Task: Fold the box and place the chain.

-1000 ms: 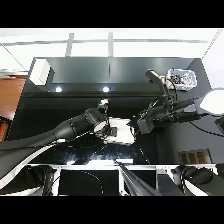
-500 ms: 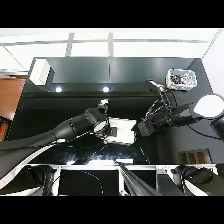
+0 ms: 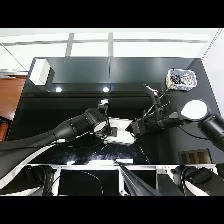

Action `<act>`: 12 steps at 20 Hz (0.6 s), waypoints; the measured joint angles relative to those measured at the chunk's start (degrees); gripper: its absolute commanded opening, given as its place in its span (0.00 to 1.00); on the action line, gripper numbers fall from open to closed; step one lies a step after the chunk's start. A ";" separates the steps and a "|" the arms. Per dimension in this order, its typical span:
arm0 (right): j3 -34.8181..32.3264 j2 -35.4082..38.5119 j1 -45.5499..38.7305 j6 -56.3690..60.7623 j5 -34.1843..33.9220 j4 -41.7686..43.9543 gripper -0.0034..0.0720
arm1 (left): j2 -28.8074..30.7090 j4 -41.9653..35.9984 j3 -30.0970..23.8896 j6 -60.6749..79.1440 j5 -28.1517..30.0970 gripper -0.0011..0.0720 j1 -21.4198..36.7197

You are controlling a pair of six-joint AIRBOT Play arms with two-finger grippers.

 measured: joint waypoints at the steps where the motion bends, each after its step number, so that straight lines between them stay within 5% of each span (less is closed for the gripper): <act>1: -0.09 -0.70 0.26 -0.07 -0.63 0.33 0.55 | 0.00 0.00 0.00 0.00 0.00 0.06 0.00; 5: 0.20 -1.97 -3.43 -0.68 0.37 0.98 0.54 | 0.00 0.00 0.00 0.00 0.00 0.06 0.00; 12: 0.57 1.31 -25.42 -4.59 5.09 -4.37 0.59 | 0.00 0.00 0.00 0.00 0.02 0.06 0.00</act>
